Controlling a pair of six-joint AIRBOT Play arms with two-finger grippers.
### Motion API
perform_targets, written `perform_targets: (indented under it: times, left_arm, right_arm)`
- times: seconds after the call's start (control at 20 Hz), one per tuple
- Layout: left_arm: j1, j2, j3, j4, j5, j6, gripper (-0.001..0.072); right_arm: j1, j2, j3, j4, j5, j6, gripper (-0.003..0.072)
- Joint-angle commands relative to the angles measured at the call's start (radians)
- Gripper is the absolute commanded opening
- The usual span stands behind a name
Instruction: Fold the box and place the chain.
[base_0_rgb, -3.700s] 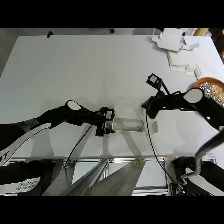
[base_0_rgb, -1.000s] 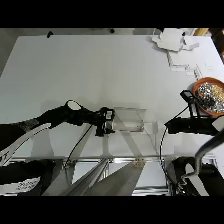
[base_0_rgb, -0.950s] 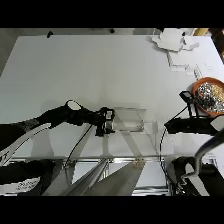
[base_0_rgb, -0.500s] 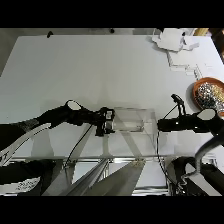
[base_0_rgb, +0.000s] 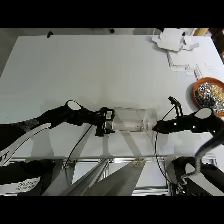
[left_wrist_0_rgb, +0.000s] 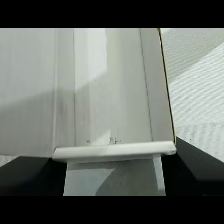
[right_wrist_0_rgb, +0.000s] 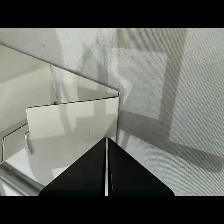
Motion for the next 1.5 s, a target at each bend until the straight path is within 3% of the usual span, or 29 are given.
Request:
perform_targets:
  times: [0.0, 0.2, 0.65, 0.85, 1.0, 1.15, 1.45]
  left_arm:
    - [0.001, 0.001, 0.001, 0.0, 0.0, 0.0, 0.0363]
    - [0.0, 0.001, 0.001, 0.0, 0.0, 0.0, 0.0363]
    - [0.0, 0.001, 0.001, 0.0, 0.0, 0.0, 0.0363]
    - [0.0, 0.001, 0.001, 0.0, 0.0, 0.0, 0.0363]
    - [0.001, 0.001, 0.001, 0.0, 0.0, 0.0, 0.0363]
    - [0.0, 0.001, 0.001, 0.0, 0.0, 0.0, 0.0363]
    - [0.0, 0.001, 0.001, 0.0, 0.0, 0.0, 0.0363]
  right_arm:
    - [0.0, 0.014, 0.0, -0.018, 0.009, -0.004, 0.0018]
    - [0.0, 0.079, 0.0, -0.035, 0.01, 0.003, 0.0018]
    - [0.0, -0.002, 0.0, -0.032, -0.036, 0.006, 0.0018]
    - [0.0, -0.002, 0.0, 0.035, -0.031, -0.008, 0.002]
    - [0.0, -0.002, 0.0, 0.128, -0.003, -0.058, 0.0072]
    - [0.0, -0.001, 0.0, 0.169, 0.01, -0.058, 0.0183]
    - [0.0, 0.077, 0.0, 0.17, 0.042, -0.058, 0.0184]
